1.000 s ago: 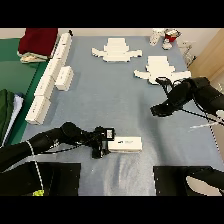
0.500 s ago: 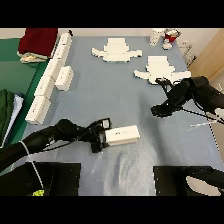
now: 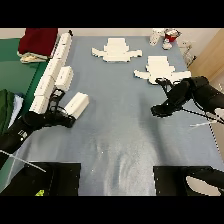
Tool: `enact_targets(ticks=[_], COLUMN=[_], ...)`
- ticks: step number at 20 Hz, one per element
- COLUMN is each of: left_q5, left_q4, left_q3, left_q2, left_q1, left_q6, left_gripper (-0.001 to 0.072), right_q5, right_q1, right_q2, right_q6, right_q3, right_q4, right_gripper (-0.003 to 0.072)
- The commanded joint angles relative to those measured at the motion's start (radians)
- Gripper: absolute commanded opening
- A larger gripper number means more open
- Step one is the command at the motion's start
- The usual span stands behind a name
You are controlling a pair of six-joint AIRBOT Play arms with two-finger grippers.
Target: Fold the box.
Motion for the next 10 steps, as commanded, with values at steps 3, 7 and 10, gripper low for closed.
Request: enact_targets(ticks=[3, 7, 10], left_q5=[0.121, 0.229, 0.23], left_q4=[0.051, 0.053, 0.052], left_q3=[0.002, 0.021, 0.069], left_q2=[-0.077, -0.156, -0.226], left_q1=[0.14, 0.14, 0.14], left_q6=[-0.124, -0.167, -0.166], left_gripper=[0.0423, 0.0423, 0.0423], right_q5=[0.0, 0.0, 0.0], right_q1=[0.0, 0.0, 0.0], right_q2=[0.0, 0.0, 0.0], right_q6=[0.0, 0.0, 0.0], right_q3=[0.001, 0.001, 0.001], right_q4=[0.0, 0.0, 0.0], right_gripper=[0.0006, 0.0006, 0.0006])
